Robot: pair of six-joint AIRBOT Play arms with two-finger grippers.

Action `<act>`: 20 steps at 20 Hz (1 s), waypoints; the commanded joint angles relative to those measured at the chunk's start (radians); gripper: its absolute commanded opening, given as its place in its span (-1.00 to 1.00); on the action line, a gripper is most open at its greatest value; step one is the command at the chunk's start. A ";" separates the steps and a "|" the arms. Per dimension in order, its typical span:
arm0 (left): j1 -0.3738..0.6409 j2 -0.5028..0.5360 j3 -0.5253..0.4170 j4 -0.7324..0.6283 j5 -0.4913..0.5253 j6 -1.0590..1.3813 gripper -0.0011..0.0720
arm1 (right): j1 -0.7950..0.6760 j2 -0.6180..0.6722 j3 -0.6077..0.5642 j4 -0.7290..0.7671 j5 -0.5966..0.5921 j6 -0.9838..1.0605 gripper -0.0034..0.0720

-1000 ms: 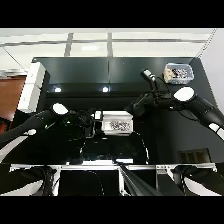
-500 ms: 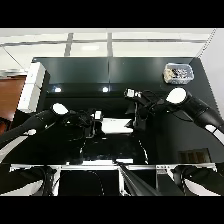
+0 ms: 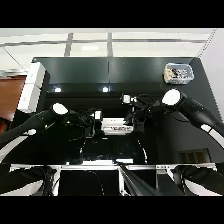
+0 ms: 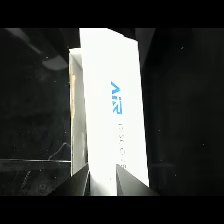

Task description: Fold the box and place the chain.

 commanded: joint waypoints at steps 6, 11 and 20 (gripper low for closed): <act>-0.001 -0.001 0.000 0.000 0.000 0.002 0.24 | 0.008 -0.003 -0.002 -0.026 0.019 0.003 -0.48; -0.001 -0.001 0.000 0.000 0.000 0.002 0.24 | 0.026 -0.004 -0.013 -0.028 0.012 0.003 -0.35; -0.001 -0.001 0.000 0.000 0.000 0.002 0.24 | 0.026 -0.004 -0.047 -0.034 0.006 0.014 -0.35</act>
